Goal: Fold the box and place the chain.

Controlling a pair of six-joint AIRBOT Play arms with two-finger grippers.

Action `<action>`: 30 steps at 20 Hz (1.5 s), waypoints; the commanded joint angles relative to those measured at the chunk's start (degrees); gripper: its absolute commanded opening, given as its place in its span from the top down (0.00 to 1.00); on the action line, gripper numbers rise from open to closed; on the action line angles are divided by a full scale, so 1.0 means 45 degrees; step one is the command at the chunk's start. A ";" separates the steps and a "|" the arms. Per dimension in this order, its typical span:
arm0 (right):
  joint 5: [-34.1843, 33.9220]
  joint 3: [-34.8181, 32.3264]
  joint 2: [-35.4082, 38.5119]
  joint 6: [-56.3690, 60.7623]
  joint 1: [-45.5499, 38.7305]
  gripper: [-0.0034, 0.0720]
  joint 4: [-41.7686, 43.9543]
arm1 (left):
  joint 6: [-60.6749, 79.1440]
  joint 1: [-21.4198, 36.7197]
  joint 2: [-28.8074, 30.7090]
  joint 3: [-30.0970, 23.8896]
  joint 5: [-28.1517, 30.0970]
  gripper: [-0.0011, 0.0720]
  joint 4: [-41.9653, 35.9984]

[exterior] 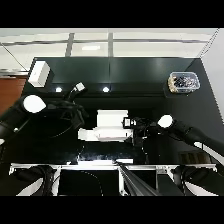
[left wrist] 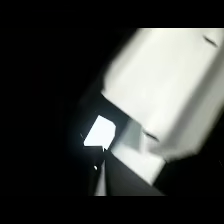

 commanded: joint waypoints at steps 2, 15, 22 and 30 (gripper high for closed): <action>0.0029 -0.0005 -0.0005 -0.0010 0.0010 0.54 -0.0015 | 0.1326 0.0044 0.0631 -0.0845 -0.1651 0.00 -0.0063; 0.0029 -0.0005 -0.0005 -0.0010 0.0010 0.54 -0.0015 | 0.7189 -0.2560 -0.1049 -0.2647 0.3317 0.45 -0.1695; 0.0029 -0.0005 -0.0005 -0.0010 0.0010 0.54 -0.0015 | 0.7193 -0.2550 -0.1161 -0.2637 0.3565 0.80 -0.3716; 0.0029 -0.0005 -0.0005 -0.0010 0.0010 0.54 -0.0015 | 0.7242 -0.2992 -0.2089 -0.2637 0.3531 0.81 -0.4804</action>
